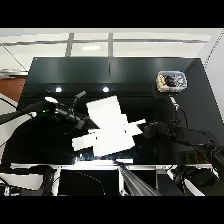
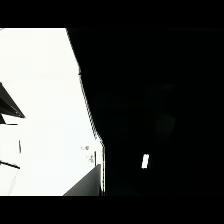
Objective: Fold the box and place the chain.
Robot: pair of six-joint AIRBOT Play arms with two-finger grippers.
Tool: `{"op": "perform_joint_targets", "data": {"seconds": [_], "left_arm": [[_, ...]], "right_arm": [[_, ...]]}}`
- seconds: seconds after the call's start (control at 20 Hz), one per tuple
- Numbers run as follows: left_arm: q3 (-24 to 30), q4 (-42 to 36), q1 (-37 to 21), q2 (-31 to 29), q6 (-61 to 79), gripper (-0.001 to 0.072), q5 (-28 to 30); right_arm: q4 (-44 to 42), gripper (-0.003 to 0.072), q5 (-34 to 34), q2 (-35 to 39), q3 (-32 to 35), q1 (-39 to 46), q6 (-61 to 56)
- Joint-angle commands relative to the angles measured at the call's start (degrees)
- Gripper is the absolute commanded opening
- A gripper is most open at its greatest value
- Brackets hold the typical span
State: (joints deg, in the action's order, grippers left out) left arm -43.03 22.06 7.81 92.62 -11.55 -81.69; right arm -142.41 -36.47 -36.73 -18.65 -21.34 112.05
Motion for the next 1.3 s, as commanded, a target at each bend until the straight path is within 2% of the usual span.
{"op": "perform_joint_targets", "data": {"seconds": [0.0, 0.05, 0.1, 0.15, 0.25, 0.4, 0.5, 0.6, 0.7, 0.75, 0.85, 1.0, 1.15, 1.25], "left_arm": [[-0.6, 0.3, 0.0, 0.0, 0.0, 0.0029, 0.2], [-1.3, 0.9, 0.0, 0.0, 0.0, 0.0028, 0.0], [-2.0, 2.0, 0.2, -0.2, 0.0, 0.0026, -0.1], [-2.5, 2.8, 0.2, -0.6, 0.0, 0.0026, -0.1], [-3.0, 6.0, 1.1, -3.5, 2.2, 0.0025, -0.7], [-2.5, 11.8, 3.8, -11.3, 2.8, 0.0024, 2.2], [0.3, 12.2, 6.2, -17.6, 8.1, 0.0024, 8.8], [4.7, 10.8, 8.8, -23.6, 13.5, 0.0025, 18.7], [9.8, 5.8, 10.3, -27.5, 17.7, 0.0027, 28.5], [11.6, 3.5, 10.6, -28.0, 20.7, 0.0028, 30.7], [13.4, 2.7, 10.6, -27.4, 26.1, 0.0028, 30.9], [13.4, 3.2, 10.7, -26.2, 26.8, 0.0028, 32.2], [13.4, 5.0, 11.6, -25.5, 26.8, 0.0028, 37.0], [13.3, 7.6, 11.8, -24.2, 26.8, 0.0028, 38.1]], "right_arm": [[0.0, 0.0030, 0.0, 0.0, 0.0, 0.0, 0.0], [0.0, 0.0274, 0.0, 0.0, 0.0, 0.0, 0.0], [0.0, 0.0594, -0.1, 0.1, -0.1, 0.4, -0.2], [1.1, 0.0699, -1.2, 0.1, -0.9, 1.0, -0.2], [6.7, 0.0699, -4.9, 0.2, -4.2, 3.5, -0.2], [21.1, 0.0699, -11.6, 0.2, -12.4, 7.9, 0.0], [30.7, 0.0699, -11.8, 0.2, -16.5, 9.2, 0.0], [36.3, 0.0699, -8.7, 0.2, -18.4, 9.3, 0.0], [36.3, 0.0699, -3.4, 0.1, -18.4, 9.3, 0.0], [34.1, 0.0699, -1.9, 0.0, -18.4, 9.1, 0.0], [29.7, 0.0700, -2.3, -1.0, -18.2, 8.0, 0.1], [29.9, 0.0700, -6.0, -3.7, -17.2, 2.5, 8.5], [30.0, 0.0699, -5.6, -5.6, -14.6, -4.1, 16.9], [30.0, 0.0699, -3.5, -6.9, -13.4, -7.0, 19.2]]}}
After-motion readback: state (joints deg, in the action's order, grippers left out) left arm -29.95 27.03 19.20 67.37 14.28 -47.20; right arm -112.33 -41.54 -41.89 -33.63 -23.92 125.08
